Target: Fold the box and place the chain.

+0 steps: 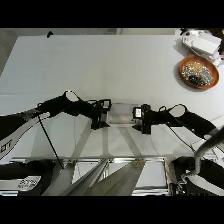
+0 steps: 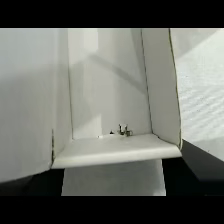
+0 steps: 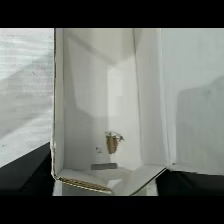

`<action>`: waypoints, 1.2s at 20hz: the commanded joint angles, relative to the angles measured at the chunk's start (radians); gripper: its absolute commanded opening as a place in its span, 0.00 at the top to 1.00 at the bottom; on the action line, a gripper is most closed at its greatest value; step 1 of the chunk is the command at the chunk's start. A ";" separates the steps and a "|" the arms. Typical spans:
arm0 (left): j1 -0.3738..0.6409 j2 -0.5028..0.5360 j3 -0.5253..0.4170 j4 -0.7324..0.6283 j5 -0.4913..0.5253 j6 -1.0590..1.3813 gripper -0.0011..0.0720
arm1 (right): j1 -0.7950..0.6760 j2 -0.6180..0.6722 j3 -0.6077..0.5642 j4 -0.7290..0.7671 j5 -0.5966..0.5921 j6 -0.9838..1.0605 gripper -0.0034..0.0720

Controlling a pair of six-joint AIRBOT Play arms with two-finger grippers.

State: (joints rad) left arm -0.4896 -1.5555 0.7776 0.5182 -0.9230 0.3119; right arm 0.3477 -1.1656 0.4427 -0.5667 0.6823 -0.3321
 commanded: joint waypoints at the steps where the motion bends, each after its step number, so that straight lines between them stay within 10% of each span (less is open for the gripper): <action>1: 0.000 0.001 0.000 -0.002 0.005 -0.033 0.56 | -0.001 0.025 0.000 -0.070 0.010 0.095 0.05; 12: 0.005 0.060 0.000 0.026 0.017 -0.048 0.56 | -0.051 0.268 0.000 -0.372 0.171 0.441 0.11; 15: 0.005 0.057 0.000 0.053 0.029 -0.074 0.56 | -0.050 0.345 0.000 -0.279 0.224 0.441 0.12; 18: 0.004 0.054 0.000 0.060 0.029 -0.074 0.81 | -0.050 0.358 0.000 -0.069 0.213 0.435 0.12; 19: 0.003 0.054 0.000 0.060 0.029 -0.074 0.80 | -0.050 0.358 0.000 0.009 0.211 0.427 0.18; 22: 0.003 0.054 0.000 0.060 0.029 -0.074 0.80 | -0.050 0.356 0.000 0.156 0.211 0.410 0.86; 24: 0.003 0.054 0.000 0.060 0.029 -0.074 0.80 | -0.050 0.349 0.000 0.187 0.182 0.421 0.93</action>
State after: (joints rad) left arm -0.4858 -1.5013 0.7761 0.5751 -0.8951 0.2394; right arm 0.2989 -0.8154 0.4423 -0.5056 0.8860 0.0887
